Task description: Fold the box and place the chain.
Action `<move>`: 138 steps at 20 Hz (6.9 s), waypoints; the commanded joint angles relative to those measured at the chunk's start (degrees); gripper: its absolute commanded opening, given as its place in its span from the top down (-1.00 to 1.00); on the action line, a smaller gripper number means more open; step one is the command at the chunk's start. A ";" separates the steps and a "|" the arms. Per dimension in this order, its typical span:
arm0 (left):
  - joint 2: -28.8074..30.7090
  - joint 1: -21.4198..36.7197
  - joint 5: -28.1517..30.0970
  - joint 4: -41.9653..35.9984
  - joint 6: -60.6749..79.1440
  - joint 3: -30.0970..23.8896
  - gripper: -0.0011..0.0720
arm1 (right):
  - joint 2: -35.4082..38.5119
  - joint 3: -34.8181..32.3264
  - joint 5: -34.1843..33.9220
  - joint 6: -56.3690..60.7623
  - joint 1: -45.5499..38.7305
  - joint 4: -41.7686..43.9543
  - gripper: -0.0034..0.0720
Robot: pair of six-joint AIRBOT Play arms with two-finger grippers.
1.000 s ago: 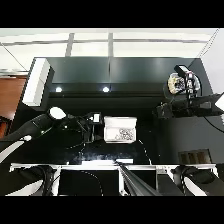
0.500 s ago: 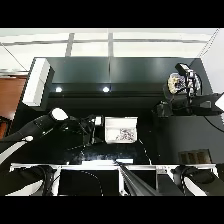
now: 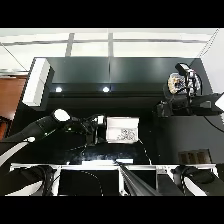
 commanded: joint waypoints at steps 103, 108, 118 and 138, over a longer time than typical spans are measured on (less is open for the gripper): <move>-1.33 -1.86 1.88 -0.68 -0.63 0.28 -0.13 | -12.26 -9.77 -13.25 -58.95 20.94 9.33 -0.18; -1.33 -1.86 1.88 -0.68 -0.66 0.28 -0.13 | -12.90 -9.86 -14.56 -58.97 20.94 9.33 0.27; -1.33 -1.86 1.88 -0.68 -0.63 0.28 -0.13 | -12.90 -9.86 -13.07 -58.97 20.94 9.51 0.27; -1.33 -1.86 1.86 -0.68 -0.63 0.28 -0.13 | -12.87 -9.84 -13.27 -58.95 20.92 9.49 0.16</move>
